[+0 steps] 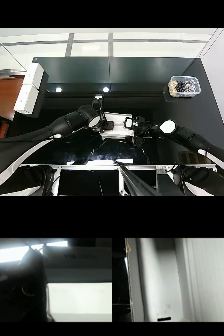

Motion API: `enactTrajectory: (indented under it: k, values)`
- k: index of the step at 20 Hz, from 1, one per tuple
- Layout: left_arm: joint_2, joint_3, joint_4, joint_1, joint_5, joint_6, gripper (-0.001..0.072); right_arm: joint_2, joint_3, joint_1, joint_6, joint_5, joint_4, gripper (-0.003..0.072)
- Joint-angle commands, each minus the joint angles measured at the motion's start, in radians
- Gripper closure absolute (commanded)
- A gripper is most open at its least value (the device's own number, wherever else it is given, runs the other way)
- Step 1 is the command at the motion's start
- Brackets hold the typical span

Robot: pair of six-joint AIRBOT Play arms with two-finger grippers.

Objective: Fold the box and place the chain.

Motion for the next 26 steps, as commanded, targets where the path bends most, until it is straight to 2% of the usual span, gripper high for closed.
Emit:
enactTrajectory:
  k: [1,2,3,4,5,10,14,22,23,24,26]
  values:
    - [0.0,0.001,-0.003,-0.003,0.01,0.017,0.0683,-0.001,0.0,0.001,0.0,0.001,0.0,0.033]
    - [0.0,0.001,-0.003,-0.003,0.009,0.017,0.0683,-0.001,0.0,0.001,0.0,0.001,0.0,0.0329]
    - [0.001,0.001,-0.003,-0.003,0.005,0.017,0.0683,0.0,0.0,0.001,0.001,0.001,0.0,0.0262]
    - [0.001,0.001,-0.003,-0.002,-0.001,0.017,0.0683,0.002,0.0,0.001,0.003,0.001,0.0,0.0044]
    - [0.003,0.001,-0.001,-0.002,-0.01,0.017,0.0683,0.01,0.001,0.001,0.011,0.002,-0.001,-0.0024]
    - [0.023,0.025,0.038,0.037,-0.101,0.017,0.0683,0.111,0.008,-0.022,0.123,0.03,-0.134,-0.0023]
    - [0.018,0.022,0.042,0.043,-0.099,0.017,0.0683,0.13,0.008,-0.036,0.132,0.156,-0.285,-0.0023]
    - [-0.014,0.019,0.027,0.041,-0.101,0.042,0.0683,0.087,0.008,-0.023,0.13,0.074,-0.208,-0.0013]
    - [-0.014,0.019,0.027,0.041,-0.101,0.042,0.0682,0.086,0.008,-0.024,0.13,0.074,-0.202,0.0031]
    - [-0.014,0.019,0.027,0.041,-0.1,0.042,0.0682,0.085,0.008,-0.024,0.13,0.067,-0.202,0.0124]
    - [-0.014,0.019,0.026,0.041,-0.097,0.042,0.0682,0.085,0.008,-0.024,0.13,0.064,-0.2,0.0121]
